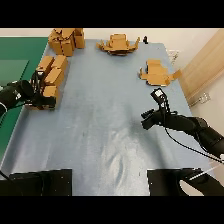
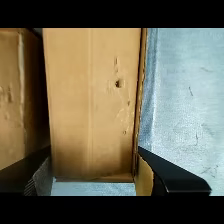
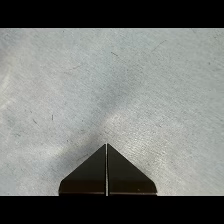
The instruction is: Fold the box.
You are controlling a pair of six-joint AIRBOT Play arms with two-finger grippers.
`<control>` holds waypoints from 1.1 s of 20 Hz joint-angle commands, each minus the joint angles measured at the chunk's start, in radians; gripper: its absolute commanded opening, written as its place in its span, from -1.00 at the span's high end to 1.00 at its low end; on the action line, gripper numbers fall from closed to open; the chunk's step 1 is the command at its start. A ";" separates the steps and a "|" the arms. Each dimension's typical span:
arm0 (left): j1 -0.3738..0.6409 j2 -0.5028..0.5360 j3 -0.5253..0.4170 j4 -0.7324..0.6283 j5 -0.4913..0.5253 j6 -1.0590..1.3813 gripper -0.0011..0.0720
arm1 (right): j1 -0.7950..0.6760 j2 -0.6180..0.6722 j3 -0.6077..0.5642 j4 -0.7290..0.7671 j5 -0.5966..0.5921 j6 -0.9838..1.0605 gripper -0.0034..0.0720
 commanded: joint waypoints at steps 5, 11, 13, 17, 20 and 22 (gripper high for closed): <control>0.000 0.063 0.050 0.001 -0.047 0.013 -0.90 | 0.000 -0.001 0.000 0.006 -0.001 0.000 0.89; -0.001 0.133 0.211 -0.099 -0.254 0.185 -0.90 | 0.000 -0.001 0.047 0.046 -0.079 0.001 0.89; -0.001 0.161 0.233 -0.393 -0.360 0.433 -0.90 | 0.000 -0.013 0.116 0.114 -0.195 0.000 0.89; -0.050 0.185 0.232 -0.764 -0.550 0.791 -0.90 | 0.000 -0.107 0.329 0.261 -0.392 -0.099 0.89; -0.130 0.185 0.228 -0.668 -0.551 0.720 -0.90 | 0.001 -0.172 0.422 0.264 -0.384 -0.098 0.89; -0.166 0.185 0.228 -0.647 -0.552 0.684 -0.90 | 0.002 -0.189 0.430 0.264 -0.390 -0.098 0.89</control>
